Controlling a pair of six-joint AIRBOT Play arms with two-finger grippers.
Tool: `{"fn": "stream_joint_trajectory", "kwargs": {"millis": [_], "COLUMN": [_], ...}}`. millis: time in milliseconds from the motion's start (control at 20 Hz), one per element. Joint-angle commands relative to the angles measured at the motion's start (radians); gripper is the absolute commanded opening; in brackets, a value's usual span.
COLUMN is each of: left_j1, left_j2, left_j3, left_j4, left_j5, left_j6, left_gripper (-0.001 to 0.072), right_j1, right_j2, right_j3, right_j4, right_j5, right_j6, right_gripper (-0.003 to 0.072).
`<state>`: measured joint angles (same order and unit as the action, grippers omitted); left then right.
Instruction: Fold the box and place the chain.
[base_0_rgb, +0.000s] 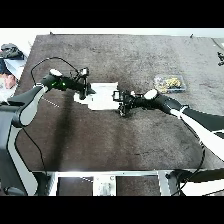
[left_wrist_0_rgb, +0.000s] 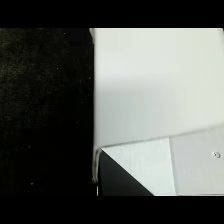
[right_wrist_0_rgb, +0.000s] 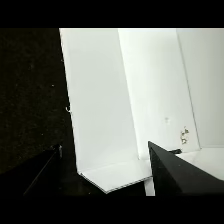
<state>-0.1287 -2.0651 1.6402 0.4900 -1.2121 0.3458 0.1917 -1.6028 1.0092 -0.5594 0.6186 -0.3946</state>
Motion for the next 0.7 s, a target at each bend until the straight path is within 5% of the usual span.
{"fn": "stream_joint_trajectory", "kwargs": {"millis": [0,650], "left_j1": [0.001,0.001], "left_j2": [0.001,0.001], "left_j3": [0.001,0.001], "left_j4": [0.000,0.000], "left_j5": [0.000,0.000], "left_j6": [0.000,0.000], "left_gripper": [0.0013,0.0013], "right_j1": [0.003,-0.056], "right_j2": [-0.017,-0.004], "right_j3": [0.007,0.104], "right_j4": [0.013,0.024], "right_j5": [-0.043,-0.049], "right_j6": [-0.002,-0.005], "right_gripper": [0.0589,0.0590]}}
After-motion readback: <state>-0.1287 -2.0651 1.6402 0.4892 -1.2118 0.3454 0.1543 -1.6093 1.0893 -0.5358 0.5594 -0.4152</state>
